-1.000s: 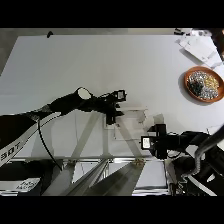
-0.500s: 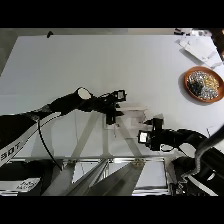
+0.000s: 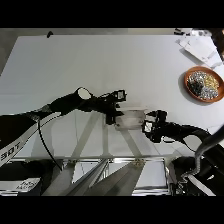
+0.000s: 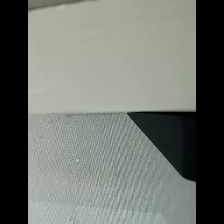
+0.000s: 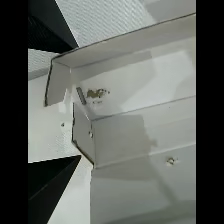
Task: Fold the box and place the chain.
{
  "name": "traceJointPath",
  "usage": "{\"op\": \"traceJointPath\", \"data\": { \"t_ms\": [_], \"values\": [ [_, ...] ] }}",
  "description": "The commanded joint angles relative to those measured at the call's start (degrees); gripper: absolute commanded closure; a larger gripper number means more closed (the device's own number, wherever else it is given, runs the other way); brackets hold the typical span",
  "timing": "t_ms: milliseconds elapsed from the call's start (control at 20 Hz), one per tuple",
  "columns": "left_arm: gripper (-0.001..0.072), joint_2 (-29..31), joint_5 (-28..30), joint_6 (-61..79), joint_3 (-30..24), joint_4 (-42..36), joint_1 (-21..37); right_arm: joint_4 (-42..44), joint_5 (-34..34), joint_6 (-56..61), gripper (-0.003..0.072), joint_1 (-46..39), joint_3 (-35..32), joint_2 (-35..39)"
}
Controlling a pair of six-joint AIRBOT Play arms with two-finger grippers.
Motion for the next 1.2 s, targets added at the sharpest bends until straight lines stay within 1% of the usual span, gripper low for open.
{"op": "traceJointPath", "data": {
  "t_ms": [0, 150, 300, 450, 600, 700, 800, 1000, 1150],
  "values": [
    [0.0699, -0.02, -0.04, 0.0, -0.02, 0.02, -0.04, 5.81, 0.24, -6.71, 0.0009, -3.23, 0.26, -0.02],
    [0.0699, -0.02, -0.04, 0.0, -0.02, 0.0, -0.02, 10.67, 0.85, -12.24, 0.0009, -5.62, 0.26, -1.11],
    [0.0699, -0.02, -0.04, 0.0, 0.0, 0.0, -0.04, 16.74, 3.19, -21.03, 0.0009, -7.02, 0.26, -3.91],
    [0.0699, -0.02, -0.02, 0.0, -0.02, 0.02, -0.02, 20.63, 3.82, -24.98, 0.001, -10.29, 0.35, -6.84],
    [0.0699, -0.02, -0.04, 0.0, -0.02, 0.0, -0.02, 27.82, 9.09, -35.08, 0.001, -14.84, 0.35, -8.76],
    [0.0699, -0.02, -0.04, 0.0, -0.02, 0.02, -0.02, 30.77, 9.42, -39.8, 0.0011, -16.37, 0.37, -10.03],
    [0.0699, -0.02, -0.04, 0.0, -0.02, 0.0, -0.02, 31.28, 9.92, -42.16, 0.0028, -17.42, 0.9, -11.26],
    [0.0699, -0.02, -0.04, 0.02, -0.02, 0.0, -0.02, 31.23, 12.52, -44.09, 0.0029, -19.47, 4.26, -16.59],
    [0.0699, -0.02, -0.04, 0.0, -0.02, 0.0, -0.02, 31.23, 12.48, -45.03, 0.0028, -19.45, 6.4, -20.41]
  ]
}}
